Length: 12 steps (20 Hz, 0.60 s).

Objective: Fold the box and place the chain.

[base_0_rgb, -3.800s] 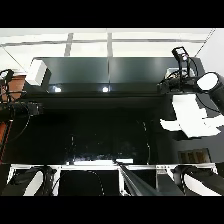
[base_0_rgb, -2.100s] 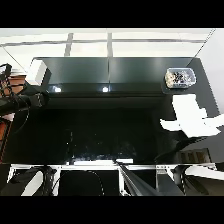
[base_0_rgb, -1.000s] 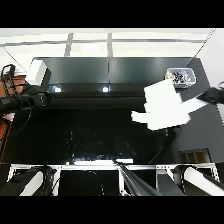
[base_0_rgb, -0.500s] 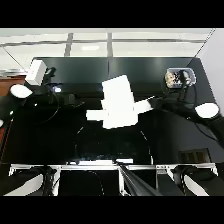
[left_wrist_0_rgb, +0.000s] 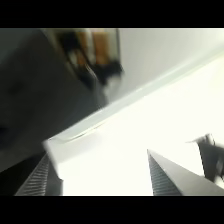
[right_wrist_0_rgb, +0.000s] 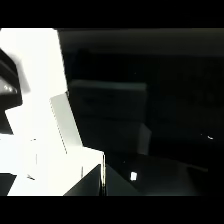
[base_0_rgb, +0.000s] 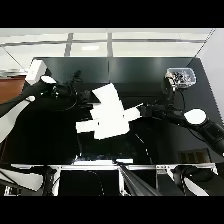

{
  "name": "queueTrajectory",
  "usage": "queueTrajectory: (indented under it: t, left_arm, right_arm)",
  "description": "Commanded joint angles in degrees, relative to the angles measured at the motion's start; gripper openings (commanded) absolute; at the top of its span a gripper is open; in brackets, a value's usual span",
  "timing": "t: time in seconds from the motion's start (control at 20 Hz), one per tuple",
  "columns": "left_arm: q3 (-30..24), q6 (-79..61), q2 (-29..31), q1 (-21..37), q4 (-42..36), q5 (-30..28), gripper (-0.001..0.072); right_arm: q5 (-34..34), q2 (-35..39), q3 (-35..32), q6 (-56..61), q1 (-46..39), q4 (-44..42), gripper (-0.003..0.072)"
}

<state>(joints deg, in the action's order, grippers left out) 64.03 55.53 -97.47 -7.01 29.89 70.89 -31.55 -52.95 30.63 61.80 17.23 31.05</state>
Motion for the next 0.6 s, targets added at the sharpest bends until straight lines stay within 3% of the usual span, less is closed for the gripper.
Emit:
queueTrajectory:
  t: [0.0, 0.1, 0.25, 0.4, 0.45, 0.55]
  left_arm:
    - [4.00, -7.41, -6.32, -0.15, -0.02, 13.84, 0.0600]
    - [5.42, -10.71, -8.28, -0.11, 0.11, 18.69, 0.0541]
    - [6.93, -19.41, -8.63, -0.96, 0.79, 21.14, 0.0337]
    - [8.39, -19.93, -8.68, -2.93, 3.32, 18.82, 0.0320]
    - [8.79, -20.02, -8.68, -3.80, 4.15, 18.80, 0.0217]
    - [9.73, -20.04, -8.68, -4.87, 6.40, 19.47, 0.0088]
  right_arm:
    - [-0.48, -0.02, -0.04, -1.40, 0.39, 0.13, 0.0018]
    - [-0.46, -0.02, -0.04, -1.40, 0.39, 0.55, 0.0018]
    - [-0.35, -0.02, -0.04, -1.40, 0.39, 0.55, 0.0017]
    - [-0.33, -0.02, -0.04, -1.42, 0.39, 0.72, 0.0018]
    - [-0.33, -0.02, -0.04, -1.40, 0.39, 0.70, 0.0018]
    - [0.09, -0.02, -0.04, -1.40, 0.33, 0.90, 0.0020]
